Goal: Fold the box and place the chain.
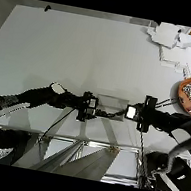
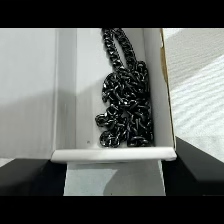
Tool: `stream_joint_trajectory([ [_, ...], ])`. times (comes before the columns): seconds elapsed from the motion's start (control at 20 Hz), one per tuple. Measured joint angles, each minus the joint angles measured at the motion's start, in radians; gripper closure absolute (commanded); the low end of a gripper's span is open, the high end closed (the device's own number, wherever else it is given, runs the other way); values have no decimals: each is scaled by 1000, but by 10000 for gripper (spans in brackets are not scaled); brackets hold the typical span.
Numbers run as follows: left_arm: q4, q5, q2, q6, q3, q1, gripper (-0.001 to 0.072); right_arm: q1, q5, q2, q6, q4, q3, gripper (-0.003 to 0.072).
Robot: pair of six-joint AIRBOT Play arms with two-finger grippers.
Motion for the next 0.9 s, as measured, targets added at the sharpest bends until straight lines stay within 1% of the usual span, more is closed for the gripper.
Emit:
stream_joint_trajectory([
  [0.1,0,0,0,0,0,0,434,-92,6,-43,1,-6,0,507],
  [0.2,0,0,0,0,0,0,434,-172,15,-94,-39,20,0,507],
  [0.35,0,0,0,0,0,0,434,-238,28,-174,-160,131,0,507],
  [0.55,0,0,0,0,0,0,434,-267,32,-253,-336,299,0,507],
  [0.7,0,0,0,0,0,0,434,-274,29,-278,-429,354,0,506],
  [0.9,0,0,0,0,0,0,434,-277,27,-290,-521,382,0,505],
])
